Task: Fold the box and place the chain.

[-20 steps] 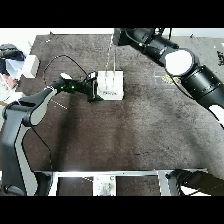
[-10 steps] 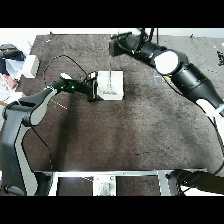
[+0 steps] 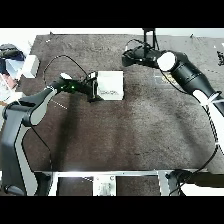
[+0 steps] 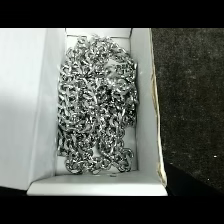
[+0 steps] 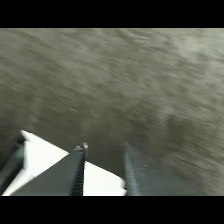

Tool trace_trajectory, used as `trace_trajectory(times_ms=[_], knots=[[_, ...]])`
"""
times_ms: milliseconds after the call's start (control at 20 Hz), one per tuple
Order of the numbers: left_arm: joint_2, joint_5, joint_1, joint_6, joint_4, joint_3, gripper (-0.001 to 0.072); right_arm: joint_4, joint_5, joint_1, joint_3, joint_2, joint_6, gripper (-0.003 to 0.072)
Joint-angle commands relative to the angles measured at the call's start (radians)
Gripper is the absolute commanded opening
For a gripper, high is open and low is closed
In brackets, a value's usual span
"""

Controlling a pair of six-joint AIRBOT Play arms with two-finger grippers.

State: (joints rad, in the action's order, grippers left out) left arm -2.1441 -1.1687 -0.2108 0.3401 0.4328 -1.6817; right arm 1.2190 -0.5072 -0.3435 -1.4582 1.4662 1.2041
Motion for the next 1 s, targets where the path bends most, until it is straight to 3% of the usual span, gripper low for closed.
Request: trace_trajectory(times_ms=[0,150,300,600,950], knots=[[0.0,0.0,0.0,0.0,0.0,0.0,0.0404,-0.203,-0.077,0.118,-0.005,0.042,-0.25,0.0222],[0.0,0.0,0.0,0.0,0.0,0.0,0.0404,-0.531,-0.242,0.241,-0.054,0.146,-0.538,0.0222],[0.0,0.0,0.0,0.0,0.0,0.0,0.0404,-0.687,-0.409,0.318,-0.171,0.287,-0.692,0.0222],[0.0,-0.001,0.0,0.0,0.0,0.0,0.0404,-0.761,-0.666,0.339,-0.455,0.564,-0.756,0.0222],[0.0,-0.001,0.0,0.0,0.0,0.0,0.0404,-0.79,-0.792,0.315,-0.483,0.605,-0.902,0.0224]])
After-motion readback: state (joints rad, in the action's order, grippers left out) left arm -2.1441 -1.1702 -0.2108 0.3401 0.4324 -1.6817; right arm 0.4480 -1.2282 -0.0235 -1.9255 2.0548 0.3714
